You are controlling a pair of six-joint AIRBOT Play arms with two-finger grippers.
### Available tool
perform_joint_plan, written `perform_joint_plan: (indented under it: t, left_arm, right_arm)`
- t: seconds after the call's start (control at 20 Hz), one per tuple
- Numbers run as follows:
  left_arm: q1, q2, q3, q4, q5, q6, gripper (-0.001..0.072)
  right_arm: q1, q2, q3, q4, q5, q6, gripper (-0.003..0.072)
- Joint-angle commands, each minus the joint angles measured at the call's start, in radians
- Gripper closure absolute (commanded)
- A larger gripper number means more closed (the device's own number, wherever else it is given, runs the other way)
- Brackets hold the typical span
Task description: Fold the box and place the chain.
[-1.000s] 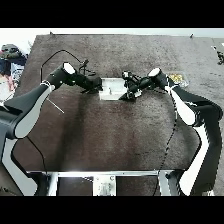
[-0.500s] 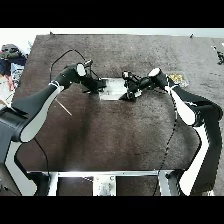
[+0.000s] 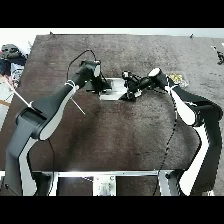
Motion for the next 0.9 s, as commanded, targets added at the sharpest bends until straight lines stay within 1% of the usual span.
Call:
perform_joint_plan:
  t: [0.0, 0.15, 0.35, 0.5, 0.6, 0.65, 0.7, 0.75, 0.85]
  left_arm:
    - [-0.018, -0.039, 0.048, 0.088, -0.053, -0.072, 0.0418]
    - [-0.02, -0.041, 0.048, 0.14, -0.054, -0.131, 0.0419]
    - [-0.021, -0.05, 0.048, 0.142, -0.055, -0.142, 0.0421]
    - [-0.021, -0.056, 0.048, 0.141, -0.075, -0.142, 0.0431]
    - [-0.02, -0.058, 0.048, 0.142, -0.082, -0.141, 0.0533]
    - [-0.02, -0.058, 0.048, 0.145, -0.078, -0.138, 0.0622]
    - [-0.02, -0.058, 0.048, 0.145, -0.068, -0.135, 0.0686]
    - [-0.02, -0.058, 0.048, 0.143, -0.06, -0.13, 0.0697]
    - [-0.02, -0.058, 0.048, 0.137, -0.053, -0.13, 0.0697]
  right_arm:
    - [0.001, 0.0, 0.0, 0.0, 0.0, 0.0, 0.0223]
    - [0.001, 0.0, 0.0, 0.0, 0.0, 0.0, 0.0223]
    - [0.001, 0.0, 0.0, 0.0, 0.0, 0.0, 0.0223]
    - [0.001, 0.0, 0.0, 0.0, 0.0, 0.0, 0.0223]
    - [0.001, 0.0, 0.0, 0.0, 0.0, 0.0, 0.0223]
    - [0.001, 0.0, 0.0, 0.0, 0.0, 0.0, 0.0223]
    - [0.001, 0.0, 0.0, 0.0, 0.0, 0.0, 0.0223]
    - [0.001, 0.0, 0.0, 0.0, 0.0, 0.0, 0.0223]
    - [0.001, 0.0, 0.0, 0.0, 0.0, 0.0, 0.0223]
